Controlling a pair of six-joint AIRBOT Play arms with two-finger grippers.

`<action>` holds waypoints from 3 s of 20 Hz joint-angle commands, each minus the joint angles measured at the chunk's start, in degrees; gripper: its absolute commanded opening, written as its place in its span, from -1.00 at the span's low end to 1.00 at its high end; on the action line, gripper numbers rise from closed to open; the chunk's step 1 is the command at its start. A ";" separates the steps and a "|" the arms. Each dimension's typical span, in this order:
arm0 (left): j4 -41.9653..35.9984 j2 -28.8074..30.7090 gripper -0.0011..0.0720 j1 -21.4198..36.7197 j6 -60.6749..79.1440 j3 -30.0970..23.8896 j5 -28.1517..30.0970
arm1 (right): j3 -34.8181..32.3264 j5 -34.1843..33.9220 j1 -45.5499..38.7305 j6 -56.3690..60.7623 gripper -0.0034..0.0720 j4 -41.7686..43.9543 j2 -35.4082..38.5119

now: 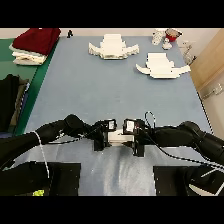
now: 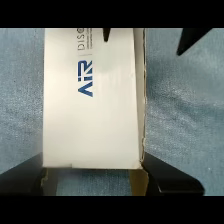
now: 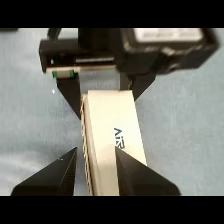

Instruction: Fold the box.

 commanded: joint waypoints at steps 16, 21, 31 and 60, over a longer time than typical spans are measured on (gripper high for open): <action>0.00 0.00 0.28 0.02 -0.02 0.00 0.07 | -16.81 31.56 9.40 24.41 -0.78 11.74 0.83; 0.00 0.00 0.28 0.02 -0.02 0.00 0.07 | -16.81 31.50 9.40 24.48 -0.78 11.72 -0.66; 0.00 0.00 0.28 0.02 -0.02 0.00 0.07 | -16.83 31.41 8.04 24.48 -0.78 8.90 8.72; 0.00 0.00 0.28 0.02 -0.02 0.00 0.07 | -22.99 29.51 4.61 28.44 -0.77 8.17 9.05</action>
